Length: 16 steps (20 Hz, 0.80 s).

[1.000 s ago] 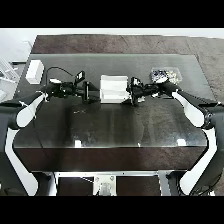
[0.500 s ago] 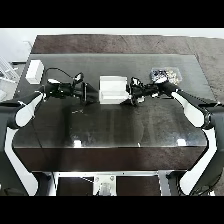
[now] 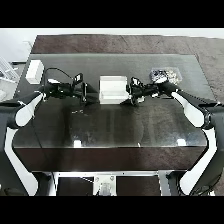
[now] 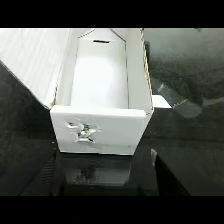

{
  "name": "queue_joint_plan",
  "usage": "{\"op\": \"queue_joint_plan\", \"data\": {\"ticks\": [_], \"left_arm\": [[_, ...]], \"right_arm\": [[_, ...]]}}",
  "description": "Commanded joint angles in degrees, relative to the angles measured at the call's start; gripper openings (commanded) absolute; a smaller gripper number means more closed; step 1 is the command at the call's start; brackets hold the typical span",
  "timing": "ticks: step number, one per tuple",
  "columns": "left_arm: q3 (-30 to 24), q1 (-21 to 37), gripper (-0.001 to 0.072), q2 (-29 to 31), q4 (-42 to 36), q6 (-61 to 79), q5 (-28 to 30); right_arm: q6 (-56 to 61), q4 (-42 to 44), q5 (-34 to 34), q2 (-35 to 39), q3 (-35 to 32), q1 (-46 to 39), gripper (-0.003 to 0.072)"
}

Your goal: Fold the box and place the chain.

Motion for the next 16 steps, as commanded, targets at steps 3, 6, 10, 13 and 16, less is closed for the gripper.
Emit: {"op": "queue_joint_plan", "data": {"ticks": [3,6,10,13,16], "left_arm": [[0.0,-1.3,0.0716,0.0,-1.5,0.7,1.8],[0.1,-1.5,0.0716,-0.3,-1.7,0.7,2.4],[1.1,-1.7,0.0716,-1.9,-2.4,0.6,1.2],[1.8,-1.8,0.0716,-2.8,-2.9,1.0,1.1],[3.3,-1.8,0.0716,-4.2,-3.3,1.2,0.3]], "right_arm": [[0.0,0.0,0.0,0.0,0.0,0.0,0.0588],[0.0,0.0,0.0,0.0,0.0,0.0,0.0588],[0.0,0.0,0.0,0.0,0.0,0.0,0.0588],[0.0,0.0,0.0,0.0,0.0,0.0,0.0588],[0.0,0.0,0.0,0.0,0.0,0.0,0.0588]]}}
